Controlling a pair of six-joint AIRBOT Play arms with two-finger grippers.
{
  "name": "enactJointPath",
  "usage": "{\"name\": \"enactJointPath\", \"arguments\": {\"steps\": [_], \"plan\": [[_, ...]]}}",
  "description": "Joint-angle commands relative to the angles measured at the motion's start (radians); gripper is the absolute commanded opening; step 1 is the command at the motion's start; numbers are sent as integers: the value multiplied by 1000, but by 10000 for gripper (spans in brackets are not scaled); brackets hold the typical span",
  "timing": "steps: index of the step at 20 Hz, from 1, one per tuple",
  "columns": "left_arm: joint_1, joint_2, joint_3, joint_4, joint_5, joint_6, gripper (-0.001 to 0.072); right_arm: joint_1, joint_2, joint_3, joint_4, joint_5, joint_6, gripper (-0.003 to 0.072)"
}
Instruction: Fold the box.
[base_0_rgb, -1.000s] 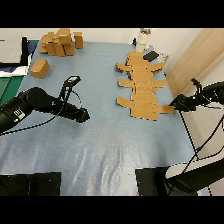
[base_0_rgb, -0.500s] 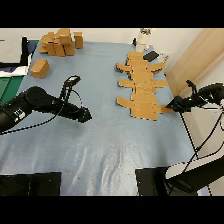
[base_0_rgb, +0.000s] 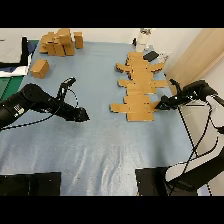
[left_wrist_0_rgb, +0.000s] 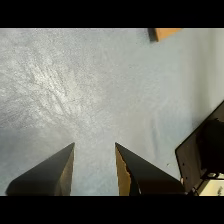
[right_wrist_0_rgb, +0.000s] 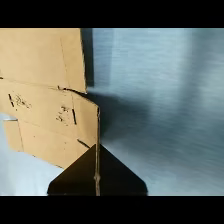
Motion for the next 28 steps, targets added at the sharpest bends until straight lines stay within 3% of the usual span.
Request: {"name": "enactJointPath", "arguments": {"steps": [1,6,7,8,13,18,28], "plan": [[8,-2,0,-8,-13,10,387,74,46,-58,113,-23,-3,0],[88,-3,0,-32,-48,11,390,238,309,-399,260,68,7,0],[112,-3,0,-32,-71,21,424,280,378,-478,293,99,14,0],[137,-5,0,-32,-93,28,563,325,445,-556,332,137,34,0],[249,-37,0,-34,-142,87,595,593,665,-823,410,348,95,0],[320,-134,-2,-147,-181,207,595,801,835,-883,417,526,76,0],[338,-358,-2,-380,-122,496,594,882,875,-883,413,521,95,0]]}}
